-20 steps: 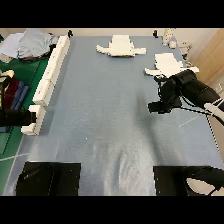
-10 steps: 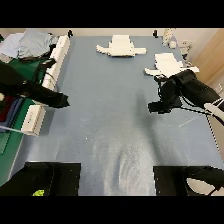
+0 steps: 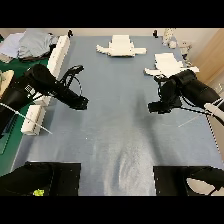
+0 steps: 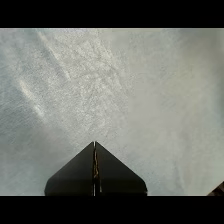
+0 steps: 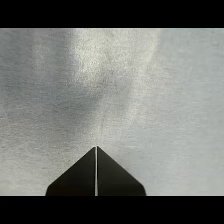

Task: Fold the box.

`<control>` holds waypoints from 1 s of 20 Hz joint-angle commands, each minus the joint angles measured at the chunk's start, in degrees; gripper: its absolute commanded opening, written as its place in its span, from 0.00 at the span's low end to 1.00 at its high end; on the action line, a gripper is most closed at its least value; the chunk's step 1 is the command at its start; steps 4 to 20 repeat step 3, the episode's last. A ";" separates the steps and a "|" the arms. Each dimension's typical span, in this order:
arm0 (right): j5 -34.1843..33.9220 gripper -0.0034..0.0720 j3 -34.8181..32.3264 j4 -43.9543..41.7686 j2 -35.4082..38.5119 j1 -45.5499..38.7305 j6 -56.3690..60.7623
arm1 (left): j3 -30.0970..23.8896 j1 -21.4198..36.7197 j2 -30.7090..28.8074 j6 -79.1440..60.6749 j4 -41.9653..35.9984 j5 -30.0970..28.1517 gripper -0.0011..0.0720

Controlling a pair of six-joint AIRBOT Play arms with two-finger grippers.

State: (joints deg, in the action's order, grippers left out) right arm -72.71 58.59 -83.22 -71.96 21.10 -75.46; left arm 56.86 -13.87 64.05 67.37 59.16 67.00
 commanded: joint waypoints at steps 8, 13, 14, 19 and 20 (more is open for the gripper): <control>0.00 0.07 0.04 0.00 -0.04 0.02 0.00 | 0.07 -0.70 0.48 0.11 -0.24 -0.52 0.03; 0.00 0.07 0.04 0.00 -0.04 0.02 0.00 | 0.07 -0.70 0.48 0.11 -0.24 -0.52 0.03; 0.00 0.07 0.04 0.00 -0.04 0.02 0.00 | 0.07 -0.70 0.48 0.11 -0.24 -0.52 0.03; 0.00 0.07 0.04 0.00 -0.04 0.02 0.00 | 0.07 -0.70 0.48 0.11 -0.24 -0.52 0.03; 0.00 0.07 0.04 0.00 -0.04 0.02 0.00 | 0.07 -0.70 0.48 0.11 -0.24 -0.52 0.03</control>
